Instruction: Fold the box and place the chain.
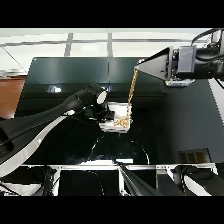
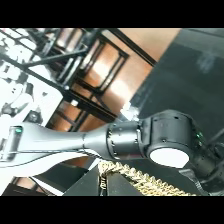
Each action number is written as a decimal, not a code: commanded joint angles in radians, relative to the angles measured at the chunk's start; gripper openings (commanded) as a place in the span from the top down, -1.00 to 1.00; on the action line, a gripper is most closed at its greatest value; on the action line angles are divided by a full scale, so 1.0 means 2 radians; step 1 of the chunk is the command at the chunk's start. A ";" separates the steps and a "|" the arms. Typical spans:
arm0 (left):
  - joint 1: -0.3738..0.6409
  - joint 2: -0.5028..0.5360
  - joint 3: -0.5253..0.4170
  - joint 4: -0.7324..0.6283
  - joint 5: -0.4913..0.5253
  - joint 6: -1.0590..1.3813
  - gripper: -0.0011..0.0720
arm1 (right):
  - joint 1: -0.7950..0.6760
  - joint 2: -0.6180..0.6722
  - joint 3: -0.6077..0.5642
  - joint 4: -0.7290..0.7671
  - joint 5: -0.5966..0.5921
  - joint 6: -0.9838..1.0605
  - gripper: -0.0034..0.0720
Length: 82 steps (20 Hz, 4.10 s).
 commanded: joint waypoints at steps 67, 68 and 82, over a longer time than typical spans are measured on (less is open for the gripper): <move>0.000 0.000 0.001 0.000 -0.006 0.000 0.89 | 0.096 -0.133 -0.366 -0.135 -0.336 -0.727 -1.00; 0.000 0.000 0.001 0.000 -0.007 0.000 0.89 | 0.095 -0.139 -0.366 -0.129 -0.337 -0.736 -1.00; 0.000 0.000 0.001 0.000 -0.008 0.000 0.89 | 0.093 -0.125 -0.366 -0.165 -0.362 -0.652 0.88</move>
